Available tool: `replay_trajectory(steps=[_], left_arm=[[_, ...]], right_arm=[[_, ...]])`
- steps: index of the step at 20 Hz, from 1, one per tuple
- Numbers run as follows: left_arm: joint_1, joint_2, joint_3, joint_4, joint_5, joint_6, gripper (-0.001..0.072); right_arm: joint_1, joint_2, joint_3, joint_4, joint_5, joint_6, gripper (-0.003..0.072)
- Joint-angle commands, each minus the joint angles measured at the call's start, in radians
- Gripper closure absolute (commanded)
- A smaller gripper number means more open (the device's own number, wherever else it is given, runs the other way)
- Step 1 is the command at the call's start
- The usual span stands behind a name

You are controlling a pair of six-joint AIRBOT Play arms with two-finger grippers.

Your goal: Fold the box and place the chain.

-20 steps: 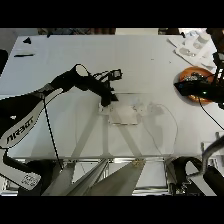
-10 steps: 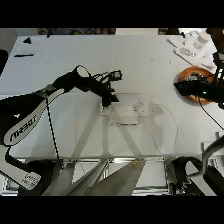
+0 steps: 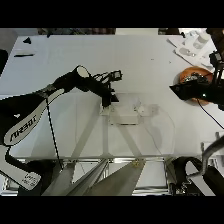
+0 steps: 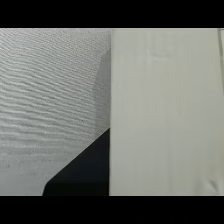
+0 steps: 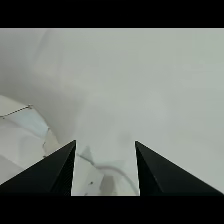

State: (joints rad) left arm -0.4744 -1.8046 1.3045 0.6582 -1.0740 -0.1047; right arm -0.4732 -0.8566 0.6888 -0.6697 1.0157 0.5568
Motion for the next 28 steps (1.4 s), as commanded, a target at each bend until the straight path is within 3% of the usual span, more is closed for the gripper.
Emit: replay_trajectory(steps=[1, 2, 3, 5, 10, 13, 18, 25, 28], left_arm=[[-0.001, -0.001, 0.0, 0.001, 0.0, 0.0, 0.0695], [-0.001, -0.001, 0.0, 0.001, 0.0, 0.0, 0.0695], [-0.001, -0.001, 0.0, 0.001, 0.0, 0.0, 0.0695], [-0.001, -0.001, 0.0, 0.001, 0.0, 0.0, 0.0695], [-0.001, -0.001, 0.0, 0.001, 0.0, 0.0, 0.0695], [-0.001, -0.001, 0.0, 0.001, 0.0, 0.0, 0.0695], [-0.001, -0.001, 0.0, 0.001, 0.0, 0.0, 0.0695], [-0.001, -0.001, 0.0, 0.001, 0.0, 0.0, 0.0695], [-0.001, -0.001, 0.0, 0.001, 0.0, 0.0, 0.0695]], right_arm=[[0.005, 0.039, 0.003, 0.069, 0.216, -0.227, 0.019], [0.016, 0.055, 0.003, 0.068, 0.241, -0.272, 0.0088], [0.036, 0.072, 0.003, 0.067, 0.263, -0.311, 0.0054], [0.108, 0.098, 0.003, 0.039, 0.295, -0.327, 0.0054], [0.446, 0.129, 0.003, -0.267, 0.304, -0.32, 0.0053], [0.581, 0.129, 0.003, -0.362, 0.293, -0.318, 0.0052], [0.599, 0.129, -0.121, -0.288, 0.039, -0.365, 0.0056], [0.592, 0.127, -0.172, -0.291, 0.026, -0.381, 0.0056], [0.557, 0.124, -0.219, -0.291, -0.155, -0.409, 0.0056]])
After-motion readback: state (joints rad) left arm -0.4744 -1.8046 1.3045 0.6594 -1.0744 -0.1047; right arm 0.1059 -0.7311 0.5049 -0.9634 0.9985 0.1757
